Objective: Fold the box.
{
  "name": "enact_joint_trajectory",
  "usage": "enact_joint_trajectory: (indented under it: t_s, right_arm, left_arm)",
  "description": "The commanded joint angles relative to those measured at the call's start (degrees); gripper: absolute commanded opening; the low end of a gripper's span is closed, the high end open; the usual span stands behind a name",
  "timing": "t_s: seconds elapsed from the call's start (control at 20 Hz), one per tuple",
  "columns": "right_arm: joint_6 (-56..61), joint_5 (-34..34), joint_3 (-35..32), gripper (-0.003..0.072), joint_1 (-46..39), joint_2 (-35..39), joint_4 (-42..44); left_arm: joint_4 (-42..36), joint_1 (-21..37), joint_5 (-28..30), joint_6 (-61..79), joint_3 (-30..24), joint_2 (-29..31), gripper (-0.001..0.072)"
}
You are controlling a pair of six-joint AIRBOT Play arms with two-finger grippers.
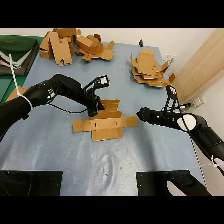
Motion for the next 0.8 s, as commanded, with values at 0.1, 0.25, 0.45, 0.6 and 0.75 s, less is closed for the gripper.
enact_joint_trajectory:
  t_s: [0.1,0.25,0.45,0.6,0.75]
  right_arm:
    - [0.02,0.07,-0.04,0.0285,0.04,-0.02,-0.92]
    - [0.0,0.02,-0.04,0.0285,0.04,-0.02,-1.05]
    - [0.0,-0.02,-0.04,0.0286,0.04,-0.02,-1.84]
    - [0.0,-0.07,-0.04,0.0285,0.04,-0.02,-1.99]
    - [-0.02,-0.2,-0.04,0.0285,0.04,-0.02,-1.99]
  left_arm:
    - [-0.02,-0.33,-4.42,0.0,0.04,0.15,0.0014]
    - [-4.94,-0.33,-4.26,0.0,0.02,0.13,0.0013]
    - [-5.64,-0.96,-1.4,0.0,-0.44,0.04,0.0014]
    - [-4.94,-1.68,-1.22,-0.02,-3.5,0.02,0.0014]
    - [-3.23,-1.68,-2.14,-0.02,-6.58,0.02,0.0014]
